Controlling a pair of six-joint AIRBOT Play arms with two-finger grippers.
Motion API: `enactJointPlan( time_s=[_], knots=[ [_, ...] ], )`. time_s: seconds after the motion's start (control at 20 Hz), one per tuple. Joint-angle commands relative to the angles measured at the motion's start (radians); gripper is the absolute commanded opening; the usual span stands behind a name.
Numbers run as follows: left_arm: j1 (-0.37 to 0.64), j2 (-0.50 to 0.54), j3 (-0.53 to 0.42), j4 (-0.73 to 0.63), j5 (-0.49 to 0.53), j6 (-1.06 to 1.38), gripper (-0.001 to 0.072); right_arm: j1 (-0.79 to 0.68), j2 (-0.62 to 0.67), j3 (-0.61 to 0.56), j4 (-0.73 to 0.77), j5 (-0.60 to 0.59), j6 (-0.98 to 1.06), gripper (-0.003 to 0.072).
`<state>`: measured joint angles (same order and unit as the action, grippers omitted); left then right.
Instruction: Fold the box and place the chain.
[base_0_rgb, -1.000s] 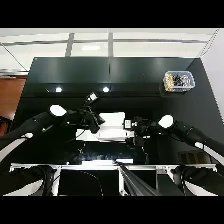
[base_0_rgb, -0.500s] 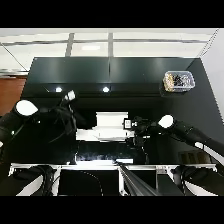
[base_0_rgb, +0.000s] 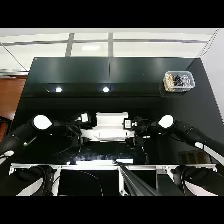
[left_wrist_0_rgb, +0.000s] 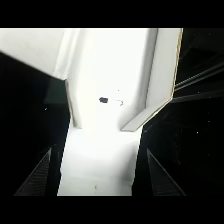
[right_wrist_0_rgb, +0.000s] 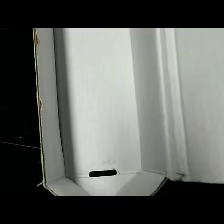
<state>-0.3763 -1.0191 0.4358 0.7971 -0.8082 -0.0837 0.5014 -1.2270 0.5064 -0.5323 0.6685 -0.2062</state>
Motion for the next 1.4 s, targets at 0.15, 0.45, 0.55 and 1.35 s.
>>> enactJointPlan(
  time_s=[0.15,0.45,0.55,1.35],
  knots=[
    [-0.109,-0.047,-0.001,-0.002,0.123,0.011,0.0706,0.0,0.0,0.0,0.0,0.0,0.0,0.0317],
    [-0.11,-0.047,0.002,-0.108,0.117,0.011,0.0279,0.0,0.0,0.0,0.0,0.0,0.0,0.0316],
    [-0.11,-0.047,0.002,-0.108,0.116,0.011,0.0275,0.0,0.0,0.0,0.0,0.0,0.0,0.0317],
    [-0.11,-0.129,0.003,-0.414,0.091,0.185,0.0107,0.0,0.0,0.0,0.0,0.0,0.0,0.0317]
  ],
)
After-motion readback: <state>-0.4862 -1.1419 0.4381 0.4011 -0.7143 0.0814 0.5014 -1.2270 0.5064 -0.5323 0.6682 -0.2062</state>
